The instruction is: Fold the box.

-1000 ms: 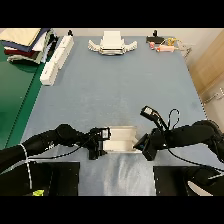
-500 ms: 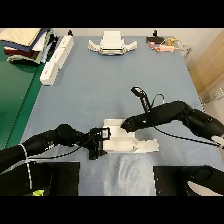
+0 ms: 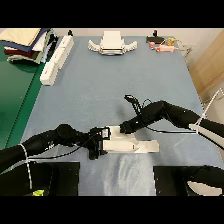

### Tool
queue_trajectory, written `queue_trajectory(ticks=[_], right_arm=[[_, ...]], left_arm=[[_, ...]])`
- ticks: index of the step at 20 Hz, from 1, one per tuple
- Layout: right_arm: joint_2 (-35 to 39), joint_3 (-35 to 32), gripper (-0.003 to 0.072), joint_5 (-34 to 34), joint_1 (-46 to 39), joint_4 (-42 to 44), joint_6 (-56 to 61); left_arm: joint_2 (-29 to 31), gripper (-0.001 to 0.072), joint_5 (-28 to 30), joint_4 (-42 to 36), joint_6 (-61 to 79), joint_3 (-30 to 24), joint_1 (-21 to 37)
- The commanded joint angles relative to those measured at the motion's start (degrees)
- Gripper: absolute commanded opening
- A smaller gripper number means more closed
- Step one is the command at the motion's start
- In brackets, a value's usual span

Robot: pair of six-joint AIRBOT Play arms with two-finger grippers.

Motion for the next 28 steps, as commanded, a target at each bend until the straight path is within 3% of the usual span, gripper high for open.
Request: queue_trajectory(ticks=[1,7,12,15,16,17,18,20,21,23,28], right_arm=[[0.2,0.1,0.0002,-0.8,0.1,-0.1,0.0],[11.2,1.0,0.0002,-4.8,0.0,-3.2,-2.0],[25.8,0.3,0.0002,-15.7,0.0,-16.0,-2.2],[33.9,-4.2,0.0009,-22.8,0.1,-18.5,-11.9],[36.0,-6.4,0.0156,-23.4,0.1,-18.6,-14.4],[37.7,-9.1,0.0395,-22.9,0.1,-18.9,-18.3],[38.6,-11.5,0.0415,-22.3,0.1,-19.1,-23.4],[38.9,-16.4,0.0555,-15.9,0.1,-20.3,-31.5],[38.6,-18.1,0.0591,-11.9,0.1,-20.2,-35.1],[37.3,-20.4,0.0591,-3.9,0.1,-20.3,-42.3],[31.2,-20.5,0.059,0.9,0.1,-16.9,-46.9]], left_arm=[[0.0,0.0424,0.0,0.1,0.1,0.0,0.0],[0.0,0.0424,0.0,0.1,0.1,0.0,0.0],[0.0,0.0424,0.0,0.1,0.1,0.0,0.0],[0.0,0.0424,0.0,0.1,0.1,0.0,0.0],[0.0,0.0424,0.0,0.1,0.1,0.0,0.0],[0.0,0.0424,0.0,0.1,0.1,0.0,0.0],[0.0,0.0424,0.0,0.1,0.1,0.0,0.0],[0.0,0.0424,0.0,0.1,0.1,0.0,0.0],[0.0,0.0424,0.0,0.1,0.1,0.0,0.0],[0.0,0.0423,0.0,0.1,0.1,0.0,0.0],[0.0,0.0424,0.0,0.1,0.1,0.0,0.0]])
